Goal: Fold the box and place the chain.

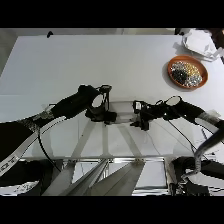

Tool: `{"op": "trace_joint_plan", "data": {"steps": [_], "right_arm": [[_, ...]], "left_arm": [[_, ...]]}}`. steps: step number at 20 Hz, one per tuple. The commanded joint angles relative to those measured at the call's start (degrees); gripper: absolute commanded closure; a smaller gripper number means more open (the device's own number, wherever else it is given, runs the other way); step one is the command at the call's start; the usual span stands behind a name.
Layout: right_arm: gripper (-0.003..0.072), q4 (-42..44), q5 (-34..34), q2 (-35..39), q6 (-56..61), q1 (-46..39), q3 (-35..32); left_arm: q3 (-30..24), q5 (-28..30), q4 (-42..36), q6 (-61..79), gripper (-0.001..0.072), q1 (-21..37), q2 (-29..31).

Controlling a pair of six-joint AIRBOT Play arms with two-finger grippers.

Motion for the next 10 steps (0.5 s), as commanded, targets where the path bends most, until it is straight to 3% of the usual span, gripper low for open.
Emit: {"op": "trace_joint_plan", "data": {"steps": [1,10], "right_arm": [[0.0285,-0.02,0.00,0.04,0.00,0.00,0.02],[0.0285,-0.02,0.00,0.04,0.00,0.00,0.02]], "left_arm": [[0.09,0.79,1.68,-1.27,0.0388,-0.11,-0.26],[0.09,4.87,-1.60,-1.68,0.0383,-0.09,-2.27]]}}
